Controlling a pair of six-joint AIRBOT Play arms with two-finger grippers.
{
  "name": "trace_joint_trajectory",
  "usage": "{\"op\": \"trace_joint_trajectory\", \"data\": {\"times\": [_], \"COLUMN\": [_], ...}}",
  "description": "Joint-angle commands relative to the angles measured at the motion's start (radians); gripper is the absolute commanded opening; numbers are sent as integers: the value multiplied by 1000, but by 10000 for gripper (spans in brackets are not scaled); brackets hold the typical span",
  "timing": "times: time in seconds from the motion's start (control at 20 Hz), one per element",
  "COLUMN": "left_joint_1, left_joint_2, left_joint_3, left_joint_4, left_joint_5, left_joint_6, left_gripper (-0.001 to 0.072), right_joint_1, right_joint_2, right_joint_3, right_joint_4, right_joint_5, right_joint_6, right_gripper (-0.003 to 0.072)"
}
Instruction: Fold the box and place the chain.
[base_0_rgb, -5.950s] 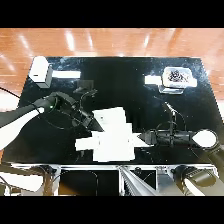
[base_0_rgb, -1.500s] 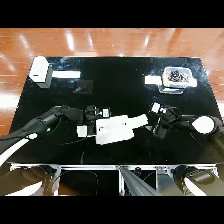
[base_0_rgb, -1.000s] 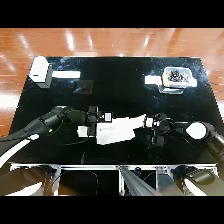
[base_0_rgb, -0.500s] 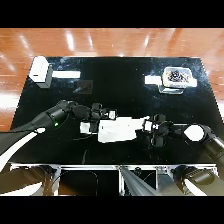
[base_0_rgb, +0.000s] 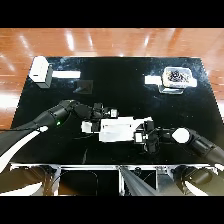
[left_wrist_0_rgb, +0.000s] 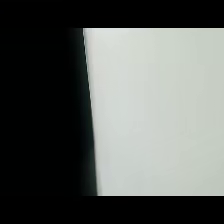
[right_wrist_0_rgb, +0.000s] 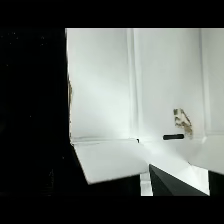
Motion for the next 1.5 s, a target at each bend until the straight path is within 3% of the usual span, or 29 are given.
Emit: {"op": "trace_joint_trajectory", "data": {"times": [0.0, 0.3, 1.45], "left_joint_1": [0, 0, 0], "left_joint_2": [-1, -1, -1], "left_joint_3": [2, 2, 2], "left_joint_4": [-14, -14, -13], "left_joint_5": [9, 9, 28], "left_joint_6": [0, 0, 0], "left_gripper": [22, 22, 22], "right_joint_1": [32, 32, 31], "right_joint_2": [-41, -41, 23], "right_joint_3": [-2, -2, 6], "right_joint_4": [59, 275, 338], "right_joint_5": [-66, -227, -189], "right_joint_6": [-59, -59, -19], "right_gripper": [708, 710, 710]}}
